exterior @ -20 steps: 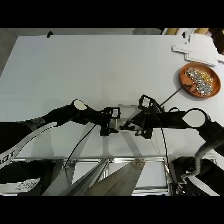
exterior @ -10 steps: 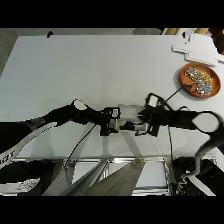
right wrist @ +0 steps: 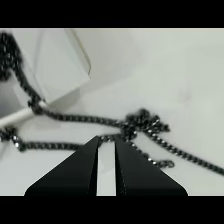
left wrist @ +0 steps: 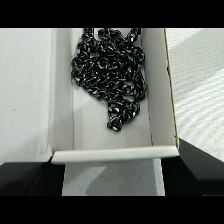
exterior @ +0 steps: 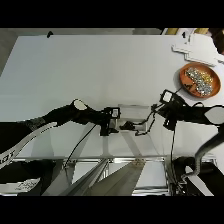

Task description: Fold the box and place the chain.

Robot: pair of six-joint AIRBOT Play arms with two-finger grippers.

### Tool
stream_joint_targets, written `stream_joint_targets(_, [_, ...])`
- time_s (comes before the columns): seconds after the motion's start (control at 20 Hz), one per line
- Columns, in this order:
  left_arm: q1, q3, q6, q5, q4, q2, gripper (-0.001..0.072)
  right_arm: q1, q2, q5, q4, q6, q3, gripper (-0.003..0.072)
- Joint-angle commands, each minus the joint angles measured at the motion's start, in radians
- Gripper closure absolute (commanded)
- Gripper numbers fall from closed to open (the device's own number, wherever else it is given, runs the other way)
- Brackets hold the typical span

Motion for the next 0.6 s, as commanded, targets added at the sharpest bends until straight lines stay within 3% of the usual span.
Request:
stream_joint_targets(0.0, [0.000,0.000,0.000,0.000,0.000,0.000,0.0540,-0.006,-0.117,-0.018,-0.011,-0.176,-0.013,0.0593])
stream_joint_targets(0.1, [0.000,0.000,0.000,0.000,0.000,0.000,0.0540,0.034,-0.166,-0.053,-0.011,-0.212,-0.013,0.0549])
stream_joint_targets(0.2, [0.000,0.000,0.000,0.000,0.000,0.000,0.0540,0.079,-0.213,-0.069,-0.011,-0.274,-0.013,0.0448])
stream_joint_targets(0.55, [0.000,0.000,0.000,0.000,0.000,0.000,0.0540,0.129,-0.281,-0.090,0.016,-0.437,-0.042,0.0443])
